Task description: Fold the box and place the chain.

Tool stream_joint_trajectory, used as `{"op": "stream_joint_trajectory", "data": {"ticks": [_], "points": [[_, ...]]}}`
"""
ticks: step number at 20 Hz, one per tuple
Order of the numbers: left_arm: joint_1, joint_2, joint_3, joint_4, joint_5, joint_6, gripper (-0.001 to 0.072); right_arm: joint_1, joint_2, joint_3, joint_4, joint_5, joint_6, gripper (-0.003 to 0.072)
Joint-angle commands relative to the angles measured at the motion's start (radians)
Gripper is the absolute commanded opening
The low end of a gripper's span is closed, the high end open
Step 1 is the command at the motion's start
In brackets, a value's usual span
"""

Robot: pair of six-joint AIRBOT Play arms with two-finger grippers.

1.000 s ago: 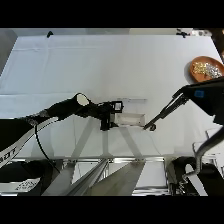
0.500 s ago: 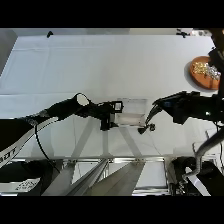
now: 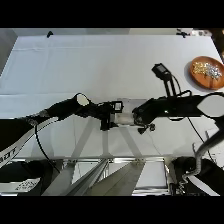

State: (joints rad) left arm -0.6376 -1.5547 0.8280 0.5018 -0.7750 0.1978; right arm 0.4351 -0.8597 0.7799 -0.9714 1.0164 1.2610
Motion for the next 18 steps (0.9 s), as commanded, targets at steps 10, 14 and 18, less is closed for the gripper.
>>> {"op": "stream_joint_trajectory", "data": {"ticks": [10, 14, 18], "points": [[0.0, 0.001, 0.001, 0.0, 0.0, 0.0, 0.0445, 0.05, -0.314, -0.006, -0.104, -0.041, 0.053, 0.014], [0.0, 0.001, 0.001, 0.0, 0.0, 0.0, 0.0445, 0.05, -0.301, -0.005, -0.105, -0.03, 0.059, 0.0255], [0.0, 0.001, 0.001, 0.0, 0.0, 0.0, 0.0445, 0.05, -0.258, -0.005, -0.14, 0.063, 0.043, 0.0368]]}}
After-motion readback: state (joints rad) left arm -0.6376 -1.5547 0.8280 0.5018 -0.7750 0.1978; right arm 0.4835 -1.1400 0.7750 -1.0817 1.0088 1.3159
